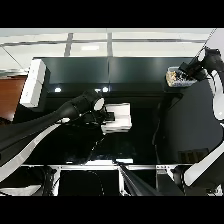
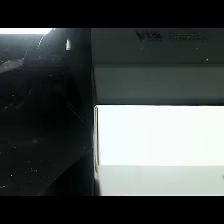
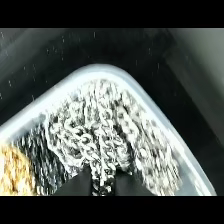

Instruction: Fold the box and place the chain.

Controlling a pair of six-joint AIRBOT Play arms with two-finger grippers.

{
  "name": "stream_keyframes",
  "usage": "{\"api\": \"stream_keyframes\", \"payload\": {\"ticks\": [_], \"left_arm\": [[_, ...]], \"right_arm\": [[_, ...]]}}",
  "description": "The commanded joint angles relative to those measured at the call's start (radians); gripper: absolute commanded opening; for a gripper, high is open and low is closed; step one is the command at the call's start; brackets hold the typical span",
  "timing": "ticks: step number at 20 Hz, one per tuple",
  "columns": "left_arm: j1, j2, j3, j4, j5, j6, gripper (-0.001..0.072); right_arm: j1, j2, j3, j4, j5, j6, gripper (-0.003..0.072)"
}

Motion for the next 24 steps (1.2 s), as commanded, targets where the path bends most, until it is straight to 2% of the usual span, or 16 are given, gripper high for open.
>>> {"api": "stream_keyframes", "payload": {"ticks": [1,5,10,14,19,24], "left_arm": [[0.0,0.0,0.0,0.0,0.002,0.0,0.0027],[0.0,0.0,0.0,0.0,0.0,0.0,0.0027],[0.0,0.0,0.0,0.0,0.0,0.0,0.0027],[0.0,0.0,0.0,0.0,0.0,0.0,0.0027],[0.0,0.0,0.0,0.0,0.001,0.0,0.0027],[0.0,0.0,0.0,0.0,0.001,0.0,0.0027]], "right_arm": [[0.0,0.089,0.004,-0.024,0.035,-0.112,0.0011],[0.004,0.304,0.004,0.005,0.044,-0.3,0.001],[0.004,0.6,0.004,0.185,0.093,-0.463,0.0009],[0.026,0.772,0.004,0.32,0.127,-0.505,0.0009],[0.165,0.922,0.004,0.346,0.132,-0.511,0.0009],[0.266,0.958,0.004,0.412,0.233,-0.51,0.001]]}}
